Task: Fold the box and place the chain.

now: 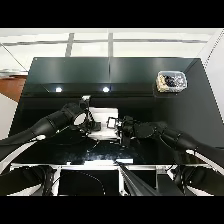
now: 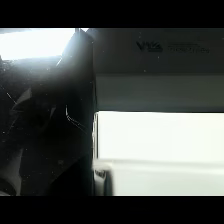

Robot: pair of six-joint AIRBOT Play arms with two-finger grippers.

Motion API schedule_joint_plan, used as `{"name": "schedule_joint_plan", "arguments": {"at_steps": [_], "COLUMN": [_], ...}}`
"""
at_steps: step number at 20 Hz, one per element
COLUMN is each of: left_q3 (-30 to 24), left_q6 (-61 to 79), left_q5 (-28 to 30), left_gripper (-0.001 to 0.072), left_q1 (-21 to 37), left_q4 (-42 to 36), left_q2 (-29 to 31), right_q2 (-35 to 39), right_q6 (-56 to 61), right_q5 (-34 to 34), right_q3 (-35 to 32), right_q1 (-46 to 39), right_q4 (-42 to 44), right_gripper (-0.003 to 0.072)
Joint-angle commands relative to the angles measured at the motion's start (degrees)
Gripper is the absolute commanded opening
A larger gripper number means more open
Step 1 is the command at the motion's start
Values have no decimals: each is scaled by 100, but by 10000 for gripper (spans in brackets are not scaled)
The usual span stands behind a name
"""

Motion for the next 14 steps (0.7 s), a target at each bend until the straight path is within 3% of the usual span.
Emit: {"name": "schedule_joint_plan", "arguments": {"at_steps": [1,7,8,9,11,12,13,14], "left_q3": [0,0,0,2,0,0,0,0], "left_q6": [-2,0,0,0,0,0,0,0], "left_q5": [9,0,0,2,0,0,2,2], "left_gripper": [29,29,29,29,29,29,29,29], "left_q1": [2,2,2,2,2,2,2,2], "left_q4": [-20,-107,-107,-107,-107,-107,-107,-107], "left_q2": [-4,-4,-4,-4,-4,-4,-4,-4], "right_q2": [-63,-63,-63,-63,-61,-61,-61,-59], "right_q6": [240,240,262,273,278,282,341,341], "right_q5": [280,232,227,229,216,216,258,262], "right_q3": [7,7,7,7,7,7,7,7], "right_q1": [96,98,98,96,96,96,96,96], "right_q4": [9,9,9,7,2,4,4,-7], "right_gripper": [124,133,311,399,165,171,400,379]}}
